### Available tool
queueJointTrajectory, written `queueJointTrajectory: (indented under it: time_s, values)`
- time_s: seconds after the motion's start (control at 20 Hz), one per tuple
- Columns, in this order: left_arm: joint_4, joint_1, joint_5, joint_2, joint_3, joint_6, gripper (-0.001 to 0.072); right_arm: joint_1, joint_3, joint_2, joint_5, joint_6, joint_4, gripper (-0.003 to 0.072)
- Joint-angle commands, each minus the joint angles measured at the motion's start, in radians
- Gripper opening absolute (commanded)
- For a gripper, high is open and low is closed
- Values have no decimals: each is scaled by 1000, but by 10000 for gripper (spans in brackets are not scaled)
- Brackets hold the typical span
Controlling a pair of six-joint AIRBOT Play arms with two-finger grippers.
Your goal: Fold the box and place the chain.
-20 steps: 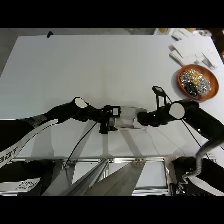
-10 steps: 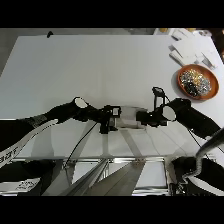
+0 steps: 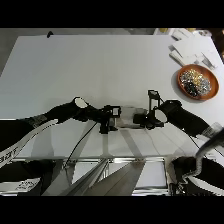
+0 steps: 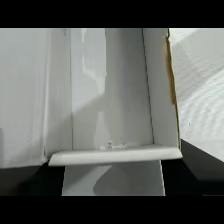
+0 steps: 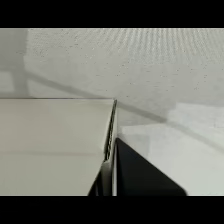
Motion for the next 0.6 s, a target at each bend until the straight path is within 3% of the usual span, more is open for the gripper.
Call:
queueJointTrajectory:
  time_s: [0.0, 0.15, 0.25, 0.35, 0.45, 0.55]
  values:
    - [0, 0, 0, 0, 0, -2, 89, 4, 1, -7, -16, 7, 7, 16]
    - [0, 0, 0, 0, 0, -2, 89, 4, 1, -10, -23, 6, 6, 18]
    - [0, 0, 0, 0, 0, -2, 89, 4, 1, -11, -36, 7, 7, 146]
    - [0, 0, 0, 0, 0, -2, 89, 4, 1, -11, -47, 7, 6, 141]
    - [0, 0, 0, 0, 0, -2, 89, 4, 1, -11, -48, 7, 6, 44]
    - [0, 0, 0, 0, 0, -2, 89, 4, 1, -11, -47, 7, 6, 17]
